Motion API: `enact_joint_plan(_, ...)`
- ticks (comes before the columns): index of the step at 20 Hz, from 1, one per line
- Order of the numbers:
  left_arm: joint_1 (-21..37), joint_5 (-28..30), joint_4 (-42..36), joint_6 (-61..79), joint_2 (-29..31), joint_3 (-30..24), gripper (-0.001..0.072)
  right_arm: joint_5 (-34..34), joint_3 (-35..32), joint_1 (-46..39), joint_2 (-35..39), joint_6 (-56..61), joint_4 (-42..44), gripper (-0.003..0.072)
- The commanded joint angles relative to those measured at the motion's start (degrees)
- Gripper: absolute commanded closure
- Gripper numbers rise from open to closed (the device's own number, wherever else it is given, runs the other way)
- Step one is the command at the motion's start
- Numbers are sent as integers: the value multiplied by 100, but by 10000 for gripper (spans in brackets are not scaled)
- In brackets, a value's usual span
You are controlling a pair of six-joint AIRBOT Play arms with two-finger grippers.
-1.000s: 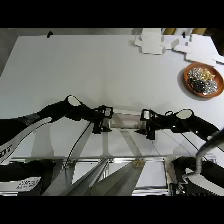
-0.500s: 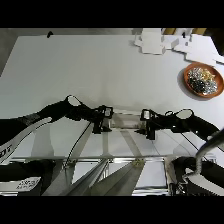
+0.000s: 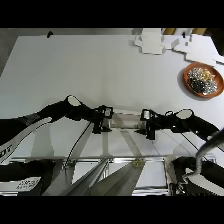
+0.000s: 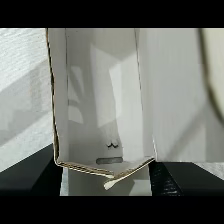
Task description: Fold the box and place the chain.
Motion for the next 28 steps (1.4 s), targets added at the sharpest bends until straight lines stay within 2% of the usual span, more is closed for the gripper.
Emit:
enact_joint_plan(1,-2,0,0,-2,2,-4,595,223,-2,2,0,289,2,385)
enact_joint_plan(2,-2,2,0,-2,2,-4,595,140,-2,0,0,299,2,274)
enact_joint_plan(3,-2,0,0,-2,2,-4,595,4,-2,-2,7,365,-4,-34)
enact_joint_plan(7,-2,0,-2,-2,2,-4,595,-37,-2,-4,328,697,-273,-23)
enact_joint_plan(13,-2,0,0,-2,2,-4,595,284,-2,-4,1598,2356,-2258,-17)
enact_joint_plan(17,-2,2,0,-2,2,-4,595,796,-2,-4,2465,3150,-2706,-8)
enact_joint_plan(19,-2,0,-2,-2,2,-4,595,1025,-2,-4,2800,3263,-2562,-5)
enact_joint_plan(22,-2,2,-2,-2,2,-4,595,1335,-2,-4,3143,3294,-1891,4)
enact_joint_plan(23,-2,2,-2,0,2,-4,595,1357,-2,-2,3161,3294,-1578,30)
enact_joint_plan(24,-2,2,-2,0,2,-4,595,1351,-2,-2,3156,3292,-1263,72)
enact_joint_plan(26,-2,2,0,0,2,-4,595,1233,-2,-2,3154,3263,-680,255)
enact_joint_plan(27,-2,2,-2,0,2,-4,595,1058,-2,2,3145,3268,-470,299)
enact_joint_plan(28,-2,2,0,-2,2,-4,595,929,-2,2,3115,3265,-313,303)
